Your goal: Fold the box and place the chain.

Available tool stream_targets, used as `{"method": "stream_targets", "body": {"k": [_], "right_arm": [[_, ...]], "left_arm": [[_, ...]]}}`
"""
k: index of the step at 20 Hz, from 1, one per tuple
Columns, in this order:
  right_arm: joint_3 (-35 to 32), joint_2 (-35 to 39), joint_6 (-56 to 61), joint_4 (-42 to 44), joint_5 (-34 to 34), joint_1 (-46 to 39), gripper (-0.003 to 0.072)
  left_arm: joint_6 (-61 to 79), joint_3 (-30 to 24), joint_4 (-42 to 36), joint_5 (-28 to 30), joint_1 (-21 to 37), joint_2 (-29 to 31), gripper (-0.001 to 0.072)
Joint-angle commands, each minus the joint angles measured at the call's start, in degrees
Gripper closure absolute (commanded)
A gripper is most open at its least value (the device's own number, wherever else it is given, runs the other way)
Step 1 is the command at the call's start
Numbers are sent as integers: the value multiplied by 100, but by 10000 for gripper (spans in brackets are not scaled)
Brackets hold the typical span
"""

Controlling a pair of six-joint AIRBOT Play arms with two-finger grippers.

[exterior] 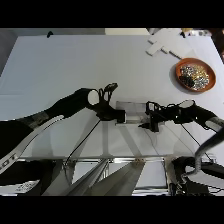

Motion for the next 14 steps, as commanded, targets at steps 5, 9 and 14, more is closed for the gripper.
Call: {"method": "stream_targets", "body": {"k": [5,9,14], "right_arm": [[0,-2,2,2,2,0,224],[0,-2,2,2,2,0,224],[0,-2,2,2,2,0,225]], "left_arm": [[-1416,857,979,-841,-219,-507,78],[-2122,1263,1565,-1335,-350,-750,84],[-2498,1408,1606,-1491,-459,-1027,236]]}}
